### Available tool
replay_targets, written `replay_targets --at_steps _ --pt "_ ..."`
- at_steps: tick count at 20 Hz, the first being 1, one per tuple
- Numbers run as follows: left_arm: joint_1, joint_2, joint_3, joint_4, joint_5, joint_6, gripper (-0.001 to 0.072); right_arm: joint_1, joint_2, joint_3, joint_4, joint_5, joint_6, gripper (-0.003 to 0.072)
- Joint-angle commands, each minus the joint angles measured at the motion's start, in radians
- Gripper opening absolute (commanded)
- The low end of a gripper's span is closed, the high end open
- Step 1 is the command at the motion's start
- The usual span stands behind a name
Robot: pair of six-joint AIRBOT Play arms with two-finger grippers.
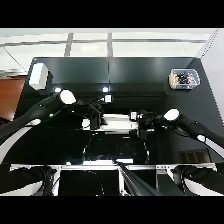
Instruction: Fold the box and place the chain.
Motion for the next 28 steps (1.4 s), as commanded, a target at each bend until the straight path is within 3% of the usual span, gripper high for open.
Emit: replay_targets --at_steps 1,2,3,4,5,6,12,13,14,15,17,24,28 --pt "0.001 0.099 -0.003 0.257 -0.168 -0.348 0.0404 0.001 -0.001 0.0 -0.001 0.003 0.0 0.0299" --pt "0.006 0.111 -0.012 0.253 -0.233 -0.393 0.0279 0.001 -0.001 0.0 -0.001 0.003 0.0 0.0298" --pt "0.012 0.114 -0.024 0.201 -0.305 -0.401 0.0048 0.001 -0.001 0.0 -0.001 0.003 0.0 0.0298" --pt "0.013 0.114 -0.04 0.126 -0.366 -0.389 0.0026 0.001 -0.001 0.0 0.002 -0.002 0.001 0.0298" --pt "0.008 0.115 -0.06 0.051 -0.373 -0.372 0.0026 0.001 -0.001 0.0 0.008 -0.011 0.006 0.0298" --pt "-0.002 0.114 -0.08 -0.005 -0.318 -0.369 0.0025 0.001 -0.001 0.0 0.009 -0.021 0.015 0.0298" --pt "-0.005 0.109 -0.109 -0.397 0.283 -0.224 0.0027 0.001 -0.001 0.0 0.006 -0.019 0.015 0.0296" --pt "-0.004 0.1 -0.107 -0.409 0.355 -0.24 0.0026 0.002 -0.001 0.0 0.006 -0.019 0.015 0.02" --pt "-0.004 0.088 -0.106 -0.394 0.385 -0.246 0.0026 0.002 -0.001 0.0 0.006 -0.019 0.015 0.0038" --pt "-0.004 0.071 -0.106 -0.367 0.408 -0.246 0.0026 0.001 -0.001 0.0 0.006 -0.019 0.015 0.0009" --pt "-0.002 0.021 -0.105 -0.357 0.43 -0.246 0.0026 0.001 -0.001 0.0 0.006 -0.02 0.015 0.0009" --pt "0.008 -0.085 -0.105 -0.35 0.337 -0.272 0.0028 0.001 -0.001 0.0 0.006 -0.02 0.015 0.0009" --pt "0.122 -0.069 -0.063 -0.342 0.152 -0.273 0.0024 0.002 -0.001 0.0 0.006 -0.02 0.015 0.0009"
